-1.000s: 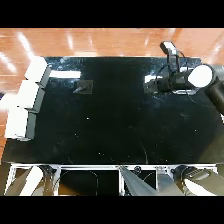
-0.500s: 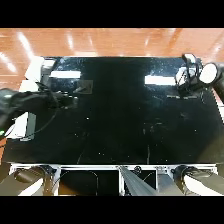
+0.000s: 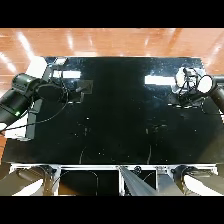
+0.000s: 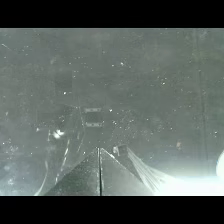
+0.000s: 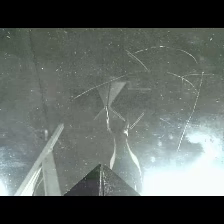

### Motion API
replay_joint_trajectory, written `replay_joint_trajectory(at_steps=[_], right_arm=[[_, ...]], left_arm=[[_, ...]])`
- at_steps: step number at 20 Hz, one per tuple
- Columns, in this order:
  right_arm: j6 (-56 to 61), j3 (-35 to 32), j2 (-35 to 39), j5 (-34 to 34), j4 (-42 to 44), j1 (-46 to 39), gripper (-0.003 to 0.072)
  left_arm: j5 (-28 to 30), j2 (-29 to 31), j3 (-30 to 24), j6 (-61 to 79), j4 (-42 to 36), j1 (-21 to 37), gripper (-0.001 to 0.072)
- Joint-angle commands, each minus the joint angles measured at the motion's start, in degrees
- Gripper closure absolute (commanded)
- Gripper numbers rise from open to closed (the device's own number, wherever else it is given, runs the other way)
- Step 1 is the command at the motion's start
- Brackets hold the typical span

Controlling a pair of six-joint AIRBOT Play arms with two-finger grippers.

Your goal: Fold the box and place the chain.

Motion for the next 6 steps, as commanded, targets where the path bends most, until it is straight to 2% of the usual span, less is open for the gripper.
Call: replay_joint_trajectory(at_steps=[1, 6], right_arm=[[0.02, -0.20, 0.04, -0.11, -0.02, -0.11, 0.0658], [0.02, -0.20, 0.04, -0.13, -0.02, -0.11, 0.0658]], left_arm=[[1.25, -0.46, 0.50, -0.02, -0.37, 0.22, 0.0687], [0.87, -0.46, 0.50, -0.02, -0.35, 0.22, 0.0687]])
